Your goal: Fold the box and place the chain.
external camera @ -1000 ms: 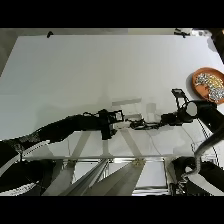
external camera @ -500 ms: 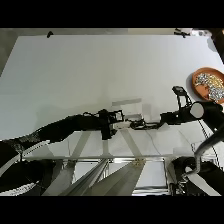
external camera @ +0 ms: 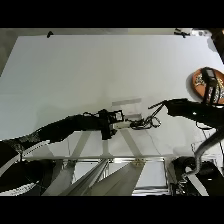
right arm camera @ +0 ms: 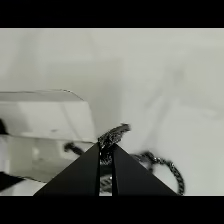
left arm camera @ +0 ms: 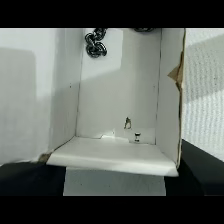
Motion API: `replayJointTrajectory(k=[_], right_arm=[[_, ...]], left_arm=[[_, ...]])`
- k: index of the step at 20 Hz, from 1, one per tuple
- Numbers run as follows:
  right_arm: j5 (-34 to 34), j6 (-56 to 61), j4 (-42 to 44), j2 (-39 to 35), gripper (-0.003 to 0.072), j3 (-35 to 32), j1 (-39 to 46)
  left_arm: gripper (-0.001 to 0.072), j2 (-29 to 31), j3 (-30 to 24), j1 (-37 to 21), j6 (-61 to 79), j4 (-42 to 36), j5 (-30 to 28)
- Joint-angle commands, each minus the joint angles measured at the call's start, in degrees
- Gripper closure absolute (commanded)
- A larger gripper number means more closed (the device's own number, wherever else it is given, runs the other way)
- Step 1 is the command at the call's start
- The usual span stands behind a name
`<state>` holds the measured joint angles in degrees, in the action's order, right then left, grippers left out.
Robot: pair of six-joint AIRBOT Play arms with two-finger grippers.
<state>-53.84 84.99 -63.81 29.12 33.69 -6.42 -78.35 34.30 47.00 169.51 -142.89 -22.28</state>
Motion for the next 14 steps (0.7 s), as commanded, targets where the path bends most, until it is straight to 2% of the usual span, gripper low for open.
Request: replayJointTrajectory(k=[1, 7, 14], right_arm=[[1.7, -4.5, 9.9, -5.1, 0.0673, 0.7, 0.0], [2.5, -16.8, 28.8, -6.4, 0.0673, 0.7, 0.0], [2.3, -19.8, 37.0, -6.4, 0.0673, 0.7, 0.0]], left_arm=[[0.0452, 0.0, 0.0, 0.0, 0.0, 0.0, 0.0], [0.0452, 0.0, 0.0, 0.0, 0.0, 0.0, 0.0], [0.0452, 0.0, 0.0, 0.0, 0.0, 0.0, 0.0]])
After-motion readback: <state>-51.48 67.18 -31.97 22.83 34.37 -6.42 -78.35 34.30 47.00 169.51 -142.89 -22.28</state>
